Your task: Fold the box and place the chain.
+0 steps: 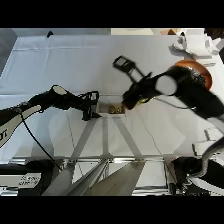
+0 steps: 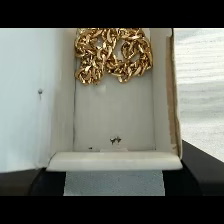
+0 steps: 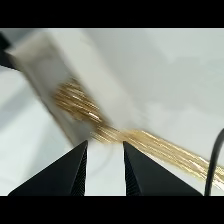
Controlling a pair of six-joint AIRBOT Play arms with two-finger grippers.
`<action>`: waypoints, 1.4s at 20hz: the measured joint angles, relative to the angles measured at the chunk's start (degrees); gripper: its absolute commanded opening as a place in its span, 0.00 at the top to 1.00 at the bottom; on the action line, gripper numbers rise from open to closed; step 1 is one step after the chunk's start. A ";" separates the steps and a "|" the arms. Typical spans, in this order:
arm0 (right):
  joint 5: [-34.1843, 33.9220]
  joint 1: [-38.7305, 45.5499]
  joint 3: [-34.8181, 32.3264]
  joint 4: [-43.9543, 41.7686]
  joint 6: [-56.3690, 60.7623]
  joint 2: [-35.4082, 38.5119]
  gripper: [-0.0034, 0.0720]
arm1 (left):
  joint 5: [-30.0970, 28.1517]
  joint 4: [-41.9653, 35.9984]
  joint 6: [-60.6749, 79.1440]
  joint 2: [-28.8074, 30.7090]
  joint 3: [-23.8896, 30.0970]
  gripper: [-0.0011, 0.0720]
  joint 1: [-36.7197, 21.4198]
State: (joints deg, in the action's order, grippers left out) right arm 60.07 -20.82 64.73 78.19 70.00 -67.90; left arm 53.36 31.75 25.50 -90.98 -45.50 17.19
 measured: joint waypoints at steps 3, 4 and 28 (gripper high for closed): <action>2.56 7.93 -0.04 0.02 -1.18 1.27 0.61 | 0.02 0.00 0.00 0.00 0.00 0.61 0.02; 2.84 10.25 -0.15 0.02 -1.01 1.49 0.57 | 0.02 0.00 0.00 0.00 0.00 0.61 0.00; -5.25 20.83 -3.78 10.19 48.13 -19.17 0.20 | 0.02 0.00 0.00 0.00 0.00 0.61 0.00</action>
State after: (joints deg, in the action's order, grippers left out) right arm 54.83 0.01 60.95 88.38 118.13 -87.07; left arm 53.39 31.75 25.50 -90.98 -45.50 17.19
